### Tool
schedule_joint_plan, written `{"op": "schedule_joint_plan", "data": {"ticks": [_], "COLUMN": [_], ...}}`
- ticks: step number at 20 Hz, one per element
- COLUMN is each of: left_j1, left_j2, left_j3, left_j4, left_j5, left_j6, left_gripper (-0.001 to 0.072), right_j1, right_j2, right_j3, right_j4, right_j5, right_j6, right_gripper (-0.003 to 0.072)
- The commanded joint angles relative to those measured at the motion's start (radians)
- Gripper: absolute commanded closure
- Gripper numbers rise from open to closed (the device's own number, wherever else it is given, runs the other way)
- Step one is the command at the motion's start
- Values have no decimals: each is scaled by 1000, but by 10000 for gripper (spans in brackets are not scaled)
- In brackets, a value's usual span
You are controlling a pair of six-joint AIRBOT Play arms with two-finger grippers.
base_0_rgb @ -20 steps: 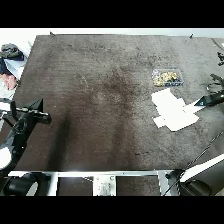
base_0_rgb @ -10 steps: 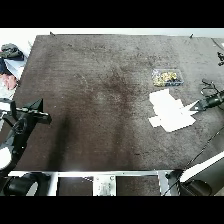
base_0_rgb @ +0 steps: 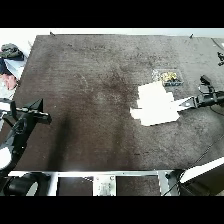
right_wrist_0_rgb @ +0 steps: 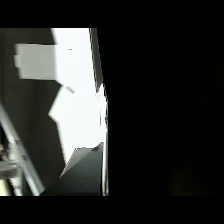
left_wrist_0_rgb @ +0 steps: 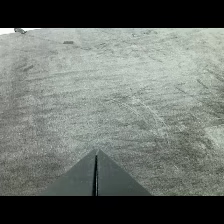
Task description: Fold the box and place the chain.
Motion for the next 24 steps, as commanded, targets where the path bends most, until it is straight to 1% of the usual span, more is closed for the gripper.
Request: {"op": "schedule_joint_plan", "data": {"ticks": [1, 3, 5, 6, 7, 9, 11, 13, 15, 19, 22, 24], "left_j1": [0, 0, 0, 0, 0, 0, 0, 0, 0, 0, 0, 0], "left_j2": [1, 1, 1, 1, 1, 1, 1, 1, 1, 1, 1, 1], "left_j3": [0, 0, 0, 0, 0, 0, 0, 0, 0, 0, 0, 0], "left_j4": [0, 0, 0, 0, 0, 0, 0, 0, 0, 0, -1, 3], "left_j5": [0, 0, 0, 0, 0, 0, 0, 0, 0, 0, -3, -44], "left_j6": [0, 0, 0, 0, 0, 0, 0, 0, 0, 0, -8, 10], "left_gripper": [698, 699, 698, 698, 698, 698, 698, 698, 698, 698, 698, 696], "right_j1": [62, 137, 254, 316, 389, 531, 648, 716, 754, 775, 775, 775], "right_j2": [172, 283, 380, 412, 431, 428, 428, 428, 427, 427, 427, 427], "right_j3": [-316, -489, -634, -681, -710, -713, -704, -686, -665, -656, -656, -656], "right_j4": [184, 247, 328, 366, 401, 451, 451, 454, 449, 446, 438, 439], "right_j5": [-71, -208, -404, -496, -580, -707, -860, -985, -1047, -1111, -1119, -1118], "right_j6": [-85, -104, -93, -94, -94, -89, -56, -2, 12, 12, 7, -8], "right_gripper": [677, 677, 677, 676, 676, 676, 676, 676, 676, 675, 675, 675]}}
